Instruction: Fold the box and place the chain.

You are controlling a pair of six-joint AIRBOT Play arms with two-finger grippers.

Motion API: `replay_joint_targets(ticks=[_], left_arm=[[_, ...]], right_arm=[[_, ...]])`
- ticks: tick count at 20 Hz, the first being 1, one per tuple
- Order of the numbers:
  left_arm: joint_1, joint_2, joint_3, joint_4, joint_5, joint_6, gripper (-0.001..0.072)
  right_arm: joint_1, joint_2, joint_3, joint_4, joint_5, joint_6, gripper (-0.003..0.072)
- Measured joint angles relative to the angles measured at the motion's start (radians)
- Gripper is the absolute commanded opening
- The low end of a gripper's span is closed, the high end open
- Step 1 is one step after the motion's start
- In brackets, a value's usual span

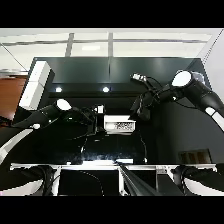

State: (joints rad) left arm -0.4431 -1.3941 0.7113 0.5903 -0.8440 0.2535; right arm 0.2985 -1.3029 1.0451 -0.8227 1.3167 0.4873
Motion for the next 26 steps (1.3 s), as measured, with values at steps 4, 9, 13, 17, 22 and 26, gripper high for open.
replay_joint_targets(ticks=[4, 9, 13, 17, 22, 26], left_arm=[[0.0, 0.0, 0.0, 0.0, -0.001, -0.001, 0.0403], [0.0, 0.0, 0.0, 0.0, -0.001, 0.0, 0.0404], [0.0, 0.0, 0.0, 0.0, -0.002, 0.0, 0.0403], [0.0, 0.0, 0.0, 0.0, -0.002, 0.0, 0.0403], [0.0, 0.0, 0.0, 0.0, -0.002, 0.0, 0.0403], [0.0, 0.0, 0.0, 0.0, -0.002, 0.0, 0.0403]], right_arm=[[0.016, 0.068, -0.039, -0.03, -0.044, 0.021, 0.07], [0.049, 0.095, -0.113, -0.003, -0.196, -0.044, 0.0701], [0.045, 0.141, -0.071, 0.04, -0.28, -0.019, 0.0702], [-0.008, 0.139, -0.043, 0.054, -0.373, 0.076, 0.0701], [-0.025, 0.048, -0.059, 0.051, -0.275, 0.095, 0.0701], [0.015, 0.019, -0.064, 0.033, -0.188, 0.027, 0.0701]])
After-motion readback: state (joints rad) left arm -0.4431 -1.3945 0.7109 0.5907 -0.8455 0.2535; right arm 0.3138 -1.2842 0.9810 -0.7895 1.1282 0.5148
